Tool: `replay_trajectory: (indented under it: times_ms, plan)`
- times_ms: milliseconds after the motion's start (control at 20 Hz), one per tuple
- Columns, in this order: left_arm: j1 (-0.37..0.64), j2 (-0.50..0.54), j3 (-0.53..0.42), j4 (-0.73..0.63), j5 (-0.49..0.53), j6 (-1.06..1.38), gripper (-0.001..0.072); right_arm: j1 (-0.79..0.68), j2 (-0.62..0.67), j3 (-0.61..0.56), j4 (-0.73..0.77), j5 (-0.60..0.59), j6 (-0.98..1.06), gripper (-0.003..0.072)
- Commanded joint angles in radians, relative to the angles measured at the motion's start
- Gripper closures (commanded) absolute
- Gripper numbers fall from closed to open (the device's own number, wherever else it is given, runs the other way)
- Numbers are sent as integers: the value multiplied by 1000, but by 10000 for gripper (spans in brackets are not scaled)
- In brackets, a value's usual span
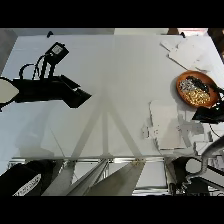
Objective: Fold the box and place the chain.
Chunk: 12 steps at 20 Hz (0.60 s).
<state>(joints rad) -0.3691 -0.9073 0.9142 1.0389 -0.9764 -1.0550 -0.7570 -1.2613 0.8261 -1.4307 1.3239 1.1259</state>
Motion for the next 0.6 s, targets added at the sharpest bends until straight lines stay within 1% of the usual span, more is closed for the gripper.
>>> replay_trajectory:
  times_ms: [0, 450, 500, 550]
  plan:
    - [0, 1, 0, 0, 0, 0, 10, 57, -11, -3, -92, 30, -1, 247]
    - [0, 0, 0, 0, 0, 0, 10, 61, -17, -14, -127, 34, 3, 249]
    - [0, 0, 0, 0, 0, 0, 10, 61, -17, -19, -134, 30, 2, 253]
    - [0, 0, 0, 0, 0, 0, 10, 61, -17, -23, -136, 25, 2, 286]
